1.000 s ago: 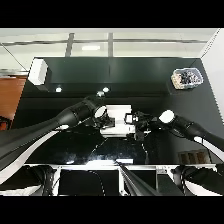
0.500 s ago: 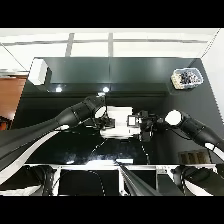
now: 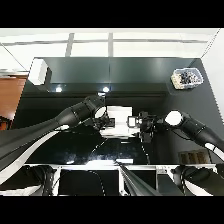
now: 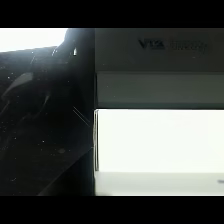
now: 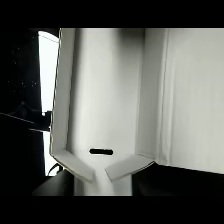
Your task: Fold the box and place the chain.
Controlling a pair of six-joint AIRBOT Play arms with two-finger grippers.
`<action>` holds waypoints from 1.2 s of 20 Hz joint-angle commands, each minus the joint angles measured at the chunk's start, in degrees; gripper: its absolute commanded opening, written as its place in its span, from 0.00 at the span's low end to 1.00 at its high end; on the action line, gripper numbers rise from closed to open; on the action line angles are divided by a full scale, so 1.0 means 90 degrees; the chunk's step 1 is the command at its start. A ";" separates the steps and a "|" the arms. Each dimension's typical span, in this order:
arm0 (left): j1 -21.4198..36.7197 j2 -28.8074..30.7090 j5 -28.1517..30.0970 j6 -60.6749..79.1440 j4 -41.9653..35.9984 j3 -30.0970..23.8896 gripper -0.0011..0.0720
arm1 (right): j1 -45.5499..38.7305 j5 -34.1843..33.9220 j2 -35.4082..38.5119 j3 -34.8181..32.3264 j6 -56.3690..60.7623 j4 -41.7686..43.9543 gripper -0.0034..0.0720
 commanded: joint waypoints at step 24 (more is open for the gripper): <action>0.0005 0.0000 0.0029 -0.0007 -0.0024 0.0005 0.05 | 0.0044 -0.0175 -0.0442 0.0061 0.2188 0.1173 0.06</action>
